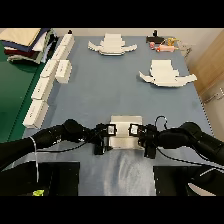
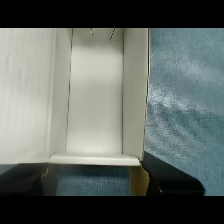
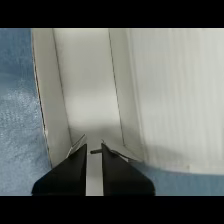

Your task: Fold the box.

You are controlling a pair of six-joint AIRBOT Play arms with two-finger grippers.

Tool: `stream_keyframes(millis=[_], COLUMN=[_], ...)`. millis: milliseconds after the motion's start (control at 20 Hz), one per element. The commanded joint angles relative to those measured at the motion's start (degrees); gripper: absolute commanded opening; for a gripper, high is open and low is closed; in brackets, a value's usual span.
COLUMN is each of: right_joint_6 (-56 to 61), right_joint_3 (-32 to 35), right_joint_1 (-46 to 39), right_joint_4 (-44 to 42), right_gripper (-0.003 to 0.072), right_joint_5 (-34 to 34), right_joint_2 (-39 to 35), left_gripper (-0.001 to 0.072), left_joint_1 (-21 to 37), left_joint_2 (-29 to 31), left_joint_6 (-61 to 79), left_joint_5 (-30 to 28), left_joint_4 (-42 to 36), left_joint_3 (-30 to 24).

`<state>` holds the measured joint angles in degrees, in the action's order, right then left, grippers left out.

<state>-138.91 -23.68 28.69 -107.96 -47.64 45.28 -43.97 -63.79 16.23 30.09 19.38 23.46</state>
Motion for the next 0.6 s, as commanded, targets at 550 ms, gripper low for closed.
stream_keyframes(millis=[550], right_joint_6=[78.8], right_joint_3=[-4.4], right_joint_1=[-11.6], right_joint_4=[34.4], right_gripper=[0.0005], right_joint_5=[-28.5], right_joint_2=[-4.9], left_gripper=[0.0527], left_joint_1=[0.0], left_joint_2=[0.0], left_joint_6=[0.0], left_joint_5=[0.0], left_joint_4=[0.1], left_joint_3=[0.0])
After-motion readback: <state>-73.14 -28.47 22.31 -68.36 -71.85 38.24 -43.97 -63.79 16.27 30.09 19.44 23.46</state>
